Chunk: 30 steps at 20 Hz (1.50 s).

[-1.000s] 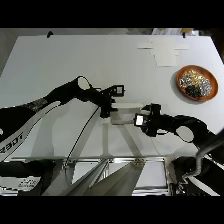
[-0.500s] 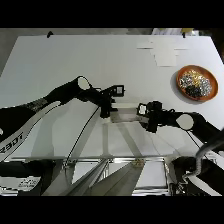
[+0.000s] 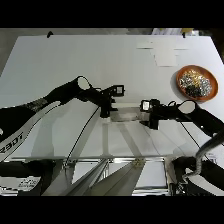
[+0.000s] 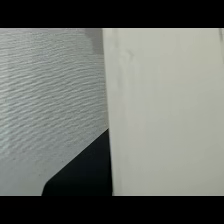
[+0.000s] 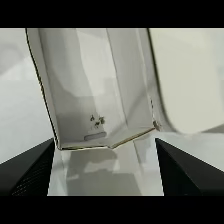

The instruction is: Fold the box and place the chain.

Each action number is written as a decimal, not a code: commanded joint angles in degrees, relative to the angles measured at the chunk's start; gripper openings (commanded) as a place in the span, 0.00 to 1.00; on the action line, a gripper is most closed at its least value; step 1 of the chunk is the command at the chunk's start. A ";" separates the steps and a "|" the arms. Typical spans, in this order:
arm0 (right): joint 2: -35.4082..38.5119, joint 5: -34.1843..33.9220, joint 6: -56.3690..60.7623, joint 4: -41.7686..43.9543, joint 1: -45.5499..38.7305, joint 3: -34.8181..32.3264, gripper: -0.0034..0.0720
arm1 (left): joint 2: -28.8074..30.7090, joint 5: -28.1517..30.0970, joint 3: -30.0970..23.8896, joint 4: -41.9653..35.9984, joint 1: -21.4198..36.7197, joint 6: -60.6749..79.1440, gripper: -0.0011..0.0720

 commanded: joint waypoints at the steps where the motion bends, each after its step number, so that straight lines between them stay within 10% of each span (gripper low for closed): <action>1: -4.68 4.76 -5.99 4.66 -0.96 2.80 0.95 | 0.00 -0.02 -0.02 0.00 -0.02 0.02 0.03; 16: -14.43 7.52 -7.82 6.97 -0.96 5.05 0.87 | 0.00 -0.04 -0.02 0.00 -0.02 0.02 0.03; 23: -15.21 7.45 -8.87 7.30 -0.98 5.05 0.62 | 0.00 -0.04 -0.02 0.00 -0.02 0.02 0.03; 30: -15.19 7.50 -9.05 7.19 -3.39 5.05 0.57 | 0.00 -0.04 -0.02 0.00 -0.02 0.02 0.03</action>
